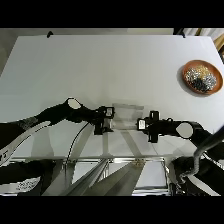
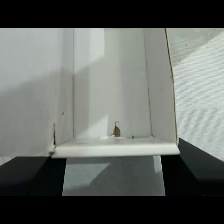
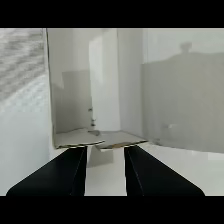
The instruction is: Fold the box and place the chain.
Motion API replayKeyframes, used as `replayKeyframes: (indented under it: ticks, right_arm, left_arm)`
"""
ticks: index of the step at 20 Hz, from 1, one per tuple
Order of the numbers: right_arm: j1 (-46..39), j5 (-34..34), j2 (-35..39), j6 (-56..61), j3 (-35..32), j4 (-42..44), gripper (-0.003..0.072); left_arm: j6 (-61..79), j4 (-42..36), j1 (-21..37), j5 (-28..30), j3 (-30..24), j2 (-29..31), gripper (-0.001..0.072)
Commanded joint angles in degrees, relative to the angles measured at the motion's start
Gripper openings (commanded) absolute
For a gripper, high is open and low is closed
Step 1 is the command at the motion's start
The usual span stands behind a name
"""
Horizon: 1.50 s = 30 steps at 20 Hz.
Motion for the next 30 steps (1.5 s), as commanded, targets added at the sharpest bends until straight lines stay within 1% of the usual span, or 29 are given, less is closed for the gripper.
replayKeyframes:
  ticks: [1, 2, 4, 7, 10, 11, 13, 17, 21, 23, 24, 25, 30]
  right_arm:
    - [0.0, -0.1, 0.0, 7.6, 0.0, -4.1, 0.0238]
    - [0.0, -0.1, 0.0, 9.0, 0.0, -4.6, 0.0267]
    - [0.0, -0.6, 0.0, 9.2, 0.0, -4.6, 0.0269]
    - [0.0, -2.5, 0.0, 9.0, 0.0, -4.5, 0.0263]
    - [0.0, -2.3, 0.0, 9.0, 0.0, -2.8, 0.0256]
    - [0.6, -2.1, 0.0, 9.0, 0.0, -2.6, 0.0238]
    - [2.5, -2.0, 0.0, 9.0, 0.0, -2.6, 0.0237]
    - [3.4, -4.6, 0.0, 9.0, 0.0, -2.4, 0.0230]
    - [3.4, -5.0, 0.0, 8.6, 0.0, -2.3, 0.0222]
    - [3.4, -5.7, 0.0, 6.4, 0.0, -1.1, 0.0219]
    - [3.4, -6.1, 0.0, 4.5, 0.0, -1.0, 0.0184]
    - [3.4, -6.3, 0.0, 2.5, 0.0, -1.0, 0.0174]
    - [3.4, -6.3, -0.1, -7.8, 0.0, -1.1, 0.0174]
  left_arm:
    - [0.0, 0.0, 0.0, 0.0, 0.0, 0.0, 0.0031]
    - [0.0, 0.0, 0.0, 0.0, 0.0, 0.0, 0.0031]
    - [0.0, 0.0, 0.0, 0.0, 0.0, 0.0, 0.0031]
    - [0.0, 0.0, 0.0, 0.0, 0.0, 0.0, 0.0031]
    - [0.0, 0.0, 0.0, 0.0, 0.0, 0.0, 0.0031]
    - [0.0, 0.0, 0.0, 0.0, 0.0, 0.0, 0.0031]
    - [0.0, 0.0, 0.0, 0.0, 0.0, 0.0, 0.0031]
    - [0.0, 0.0, 0.0, 0.0, 0.0, 0.0, 0.0031]
    - [0.0, 0.0, 0.0, 0.0, 0.0, 0.0, 0.0031]
    - [0.0, 0.0, 0.0, 0.0, 0.0, 0.0, 0.0031]
    - [0.0, 0.0, 0.0, 0.0, 0.0, 0.0, 0.0031]
    - [0.0, 0.0, 0.0, 0.0, 0.0, 0.0, 0.0031]
    - [0.0, 0.0, 0.0, 0.0, 0.0, 0.0, 0.0031]
